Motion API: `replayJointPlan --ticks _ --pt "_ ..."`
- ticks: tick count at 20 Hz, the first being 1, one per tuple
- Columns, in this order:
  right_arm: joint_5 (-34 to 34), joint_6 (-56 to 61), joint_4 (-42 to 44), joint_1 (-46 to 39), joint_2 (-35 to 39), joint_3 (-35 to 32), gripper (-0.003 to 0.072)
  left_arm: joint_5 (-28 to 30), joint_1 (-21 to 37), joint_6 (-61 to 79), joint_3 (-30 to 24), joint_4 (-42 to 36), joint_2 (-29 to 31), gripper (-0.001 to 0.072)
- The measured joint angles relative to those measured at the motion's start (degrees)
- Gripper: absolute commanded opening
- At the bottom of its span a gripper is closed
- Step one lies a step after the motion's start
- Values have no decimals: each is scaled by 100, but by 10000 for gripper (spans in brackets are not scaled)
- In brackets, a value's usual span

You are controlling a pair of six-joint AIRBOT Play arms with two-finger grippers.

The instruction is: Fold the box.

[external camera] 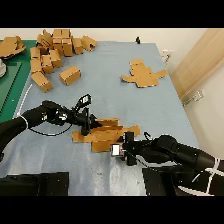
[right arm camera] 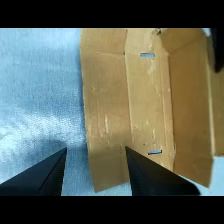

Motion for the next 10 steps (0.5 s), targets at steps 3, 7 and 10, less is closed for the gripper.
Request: replayJointPlan --ticks 3,7,10 --pt "153 -186 -50 0 -212 2 582 -2 0 0 0 0 0 12" --pt "424 -289 -98 0 -308 24 581 0 0 0 0 0 0 12" --pt "562 -317 -190 0 -330 42 581 -2 0 0 0 0 0 11"
